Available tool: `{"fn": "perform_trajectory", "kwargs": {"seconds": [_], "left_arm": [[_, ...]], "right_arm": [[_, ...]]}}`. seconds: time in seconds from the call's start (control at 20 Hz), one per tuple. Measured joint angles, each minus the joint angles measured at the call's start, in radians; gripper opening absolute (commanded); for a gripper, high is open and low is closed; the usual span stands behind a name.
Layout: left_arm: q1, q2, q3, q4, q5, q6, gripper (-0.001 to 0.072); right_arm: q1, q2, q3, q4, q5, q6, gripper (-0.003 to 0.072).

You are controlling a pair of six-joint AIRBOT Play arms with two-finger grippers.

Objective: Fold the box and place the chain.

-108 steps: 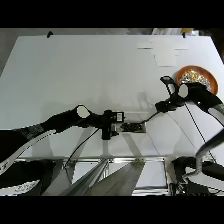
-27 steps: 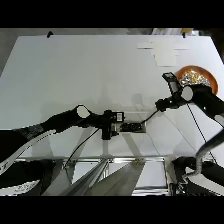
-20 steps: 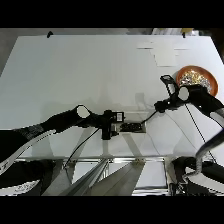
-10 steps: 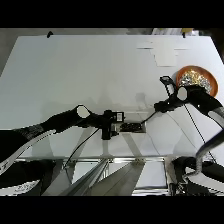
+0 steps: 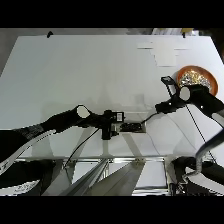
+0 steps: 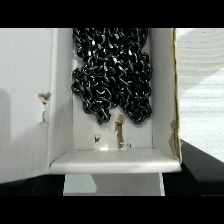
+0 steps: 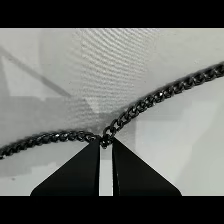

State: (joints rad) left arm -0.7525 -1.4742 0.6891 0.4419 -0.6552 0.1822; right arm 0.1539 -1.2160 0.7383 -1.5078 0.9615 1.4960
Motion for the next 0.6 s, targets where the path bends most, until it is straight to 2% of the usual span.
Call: {"fn": "perform_trajectory", "kwargs": {"seconds": [0.6], "left_arm": [[0.000, 0.000, 0.000, 0.000, 0.000, 0.000, 0.0209]], "right_arm": [[0.000, 0.389, -0.001, 0.249, 0.127, -0.061, 0.0015]]}}
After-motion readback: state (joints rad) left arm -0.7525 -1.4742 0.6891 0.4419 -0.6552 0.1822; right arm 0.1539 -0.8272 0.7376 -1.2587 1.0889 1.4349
